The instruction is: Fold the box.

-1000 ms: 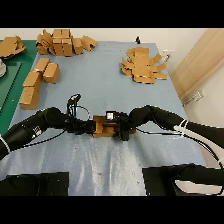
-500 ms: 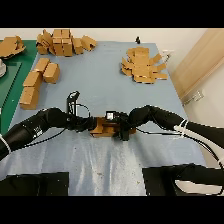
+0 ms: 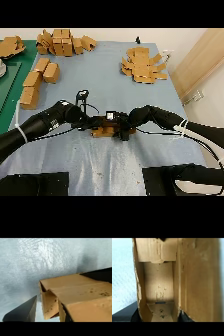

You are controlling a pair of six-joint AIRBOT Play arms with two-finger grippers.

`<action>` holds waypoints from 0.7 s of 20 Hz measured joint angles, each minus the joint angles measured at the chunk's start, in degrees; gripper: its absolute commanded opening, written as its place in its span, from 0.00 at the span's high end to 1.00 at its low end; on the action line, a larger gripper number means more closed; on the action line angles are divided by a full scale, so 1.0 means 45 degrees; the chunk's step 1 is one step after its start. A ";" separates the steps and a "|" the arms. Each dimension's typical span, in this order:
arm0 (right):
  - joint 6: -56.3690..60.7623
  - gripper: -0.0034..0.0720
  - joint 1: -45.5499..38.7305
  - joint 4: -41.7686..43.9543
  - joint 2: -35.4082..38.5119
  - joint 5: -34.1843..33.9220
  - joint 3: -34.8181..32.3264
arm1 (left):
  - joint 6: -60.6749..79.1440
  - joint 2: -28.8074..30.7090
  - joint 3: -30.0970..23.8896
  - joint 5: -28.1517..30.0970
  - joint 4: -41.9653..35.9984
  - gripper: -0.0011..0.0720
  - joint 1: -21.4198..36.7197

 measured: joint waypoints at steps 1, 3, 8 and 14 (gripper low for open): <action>0.0000 0.24 0.0000 0.0000 0.0000 0.0000 0.0000 | -0.0311 -0.0316 0.0301 -0.0223 0.0151 0.37 -0.0214; 0.0005 0.24 0.0000 -0.0005 0.0000 0.0000 0.0000 | -0.0957 -0.0894 0.0821 -0.0651 0.0583 0.37 -0.0520; 0.0000 0.24 0.0000 0.0000 0.0000 0.0000 0.0000 | -0.2516 -0.1991 0.1656 -0.1549 0.1491 0.37 -0.0976; 0.0005 0.24 0.0000 0.0000 0.0000 0.0000 0.0000 | -0.3075 -0.2613 0.2021 -0.1855 0.1817 0.38 -0.1239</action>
